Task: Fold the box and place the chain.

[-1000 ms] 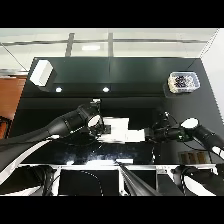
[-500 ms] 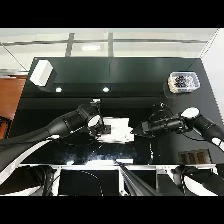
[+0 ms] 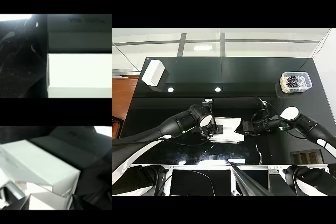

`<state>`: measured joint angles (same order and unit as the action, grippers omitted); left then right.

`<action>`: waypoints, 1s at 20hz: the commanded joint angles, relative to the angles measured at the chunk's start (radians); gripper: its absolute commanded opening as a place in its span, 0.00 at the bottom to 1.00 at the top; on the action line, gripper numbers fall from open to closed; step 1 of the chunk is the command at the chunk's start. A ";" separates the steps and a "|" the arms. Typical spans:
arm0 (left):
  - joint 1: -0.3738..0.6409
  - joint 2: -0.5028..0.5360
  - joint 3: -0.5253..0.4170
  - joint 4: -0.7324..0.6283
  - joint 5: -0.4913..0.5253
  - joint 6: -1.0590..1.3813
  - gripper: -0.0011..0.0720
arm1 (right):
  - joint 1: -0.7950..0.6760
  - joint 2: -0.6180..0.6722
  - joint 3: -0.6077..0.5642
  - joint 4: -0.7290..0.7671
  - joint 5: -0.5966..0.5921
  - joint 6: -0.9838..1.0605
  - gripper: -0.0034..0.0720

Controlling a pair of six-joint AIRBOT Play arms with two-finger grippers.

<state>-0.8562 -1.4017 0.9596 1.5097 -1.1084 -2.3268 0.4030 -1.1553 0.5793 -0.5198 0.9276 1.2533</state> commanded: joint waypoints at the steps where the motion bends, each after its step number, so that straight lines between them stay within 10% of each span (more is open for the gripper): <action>1: 0.001 0.000 0.001 0.000 0.000 0.000 0.06 | 0.097 -0.003 0.058 -0.153 -0.092 0.186 0.83; 2: 0.001 0.000 0.001 0.000 0.000 0.000 0.06 | 0.119 -0.003 0.072 -0.201 -0.104 0.244 0.71; 12: 0.001 0.000 0.001 0.000 0.000 0.000 0.06 | 0.303 -0.103 0.220 -0.562 -0.130 0.636 0.69; 20: 0.001 0.000 0.001 0.000 0.008 0.000 0.06 | 0.401 -0.179 0.345 -0.848 0.064 0.965 0.62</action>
<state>-0.8562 -1.4017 0.9596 1.5097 -1.1023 -2.3257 0.7757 -1.3148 0.8955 -1.2846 0.9276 2.1040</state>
